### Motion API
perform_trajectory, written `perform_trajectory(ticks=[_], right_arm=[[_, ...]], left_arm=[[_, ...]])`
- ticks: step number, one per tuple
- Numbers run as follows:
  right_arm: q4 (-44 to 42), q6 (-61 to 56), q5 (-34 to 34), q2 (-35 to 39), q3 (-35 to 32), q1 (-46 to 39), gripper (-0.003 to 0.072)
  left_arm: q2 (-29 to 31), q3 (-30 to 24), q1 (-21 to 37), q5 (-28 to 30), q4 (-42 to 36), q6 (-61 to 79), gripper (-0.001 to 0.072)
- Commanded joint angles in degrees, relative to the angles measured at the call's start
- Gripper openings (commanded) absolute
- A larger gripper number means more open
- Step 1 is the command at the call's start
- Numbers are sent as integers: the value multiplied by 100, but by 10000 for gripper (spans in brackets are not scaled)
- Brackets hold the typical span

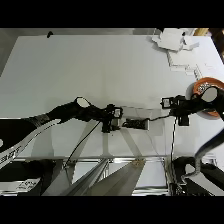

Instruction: Fold the box and place the chain.

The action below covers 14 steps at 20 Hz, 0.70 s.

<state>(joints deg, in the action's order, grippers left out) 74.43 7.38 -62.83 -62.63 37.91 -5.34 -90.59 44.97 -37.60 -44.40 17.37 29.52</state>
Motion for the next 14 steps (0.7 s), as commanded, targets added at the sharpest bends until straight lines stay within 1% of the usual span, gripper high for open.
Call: perform_trajectory(ticks=[1,2,9,13,14], right_arm=[[37,-4,308,-22,-37,4,198],[63,-2,396,-79,-61,4,204],[107,66,420,-608,-72,4,199],[149,72,570,-686,-76,4,194],[146,74,588,-693,-76,4,179]], left_arm=[[0,2,0,2,2,0,504],[0,2,0,0,2,0,504],[0,2,0,2,2,0,504],[0,2,0,2,2,0,504],[0,2,0,0,2,0,504]])
